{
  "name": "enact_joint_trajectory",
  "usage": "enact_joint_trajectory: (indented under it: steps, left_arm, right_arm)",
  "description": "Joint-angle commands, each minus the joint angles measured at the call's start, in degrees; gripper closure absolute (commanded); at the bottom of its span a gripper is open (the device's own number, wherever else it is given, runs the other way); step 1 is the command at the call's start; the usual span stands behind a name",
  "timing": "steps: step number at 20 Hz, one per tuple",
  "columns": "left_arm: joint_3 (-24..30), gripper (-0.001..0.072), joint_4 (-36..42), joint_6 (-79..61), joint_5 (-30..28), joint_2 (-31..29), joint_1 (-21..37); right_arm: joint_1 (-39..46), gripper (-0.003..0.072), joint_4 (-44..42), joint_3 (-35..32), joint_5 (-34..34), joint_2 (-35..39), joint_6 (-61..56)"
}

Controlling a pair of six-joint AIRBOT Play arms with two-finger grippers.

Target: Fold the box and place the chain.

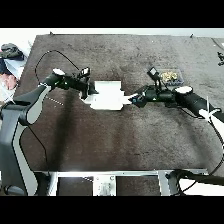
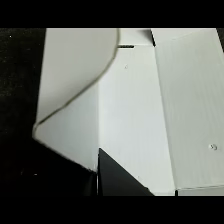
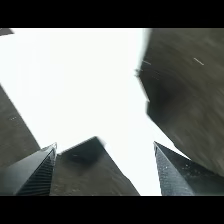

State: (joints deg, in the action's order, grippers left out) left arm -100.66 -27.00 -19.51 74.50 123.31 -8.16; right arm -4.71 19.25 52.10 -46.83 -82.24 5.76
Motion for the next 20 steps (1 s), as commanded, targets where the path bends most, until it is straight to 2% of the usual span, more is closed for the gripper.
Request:
enact_joint_trajectory:
  steps: [1, 5, 9, 13, 20]
  left_arm:
    - [0.00, 0.0699, 0.02, -0.02, -0.09, 0.02, 0.00]
    - [0.00, 0.0699, 0.09, -0.02, -0.11, 0.02, 0.00]
    - [0.00, 0.0698, 0.09, -0.02, -0.13, 0.02, 0.00]
    - [0.00, 0.0698, 0.11, -0.02, -0.13, 0.02, 0.00]
    - [0.00, 0.0698, 0.28, -0.02, -0.13, 0.02, 0.00]
  right_arm:
    - [-4.44, -0.0016, 1.77, 0.28, -1.36, -0.04, 10.40]
    - [-8.83, -0.0016, 8.74, 0.28, 0.46, -0.31, 10.99]
    - [-12.61, -0.0016, 13.20, 0.28, 6.40, -0.59, 11.21]
    - [-14.64, -0.0016, 14.23, 0.28, 7.52, -3.74, 11.21]
    - [-15.32, -0.0015, 11.54, 0.61, 16.04, -6.82, 10.99]
